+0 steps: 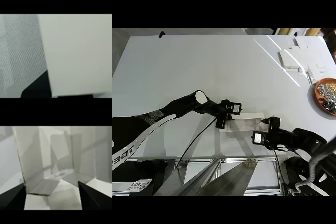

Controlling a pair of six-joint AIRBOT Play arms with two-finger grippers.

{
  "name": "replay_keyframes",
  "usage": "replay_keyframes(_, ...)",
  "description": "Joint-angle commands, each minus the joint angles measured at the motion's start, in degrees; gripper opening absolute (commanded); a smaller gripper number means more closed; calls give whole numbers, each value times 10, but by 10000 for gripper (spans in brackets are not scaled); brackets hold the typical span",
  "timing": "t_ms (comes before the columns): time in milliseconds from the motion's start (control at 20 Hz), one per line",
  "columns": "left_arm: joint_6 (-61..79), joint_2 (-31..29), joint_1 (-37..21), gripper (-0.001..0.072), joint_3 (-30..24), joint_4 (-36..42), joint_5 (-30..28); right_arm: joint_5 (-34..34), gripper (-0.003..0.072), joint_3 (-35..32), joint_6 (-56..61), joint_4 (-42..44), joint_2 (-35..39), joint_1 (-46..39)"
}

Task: Fold the box and place the chain.

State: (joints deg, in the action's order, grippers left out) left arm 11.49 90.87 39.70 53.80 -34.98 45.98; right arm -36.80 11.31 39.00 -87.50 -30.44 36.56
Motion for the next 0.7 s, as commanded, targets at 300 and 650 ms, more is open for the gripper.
replay_keyframes(300, 0, 0, 0, 11, 0, 0, 2, -35, 660, 27, -154, 163, -15, -118)
replay_keyframes(650, 0, 0, 0, 11, 0, 0, 2, -48, 660, 27, -357, 348, -78, -214)
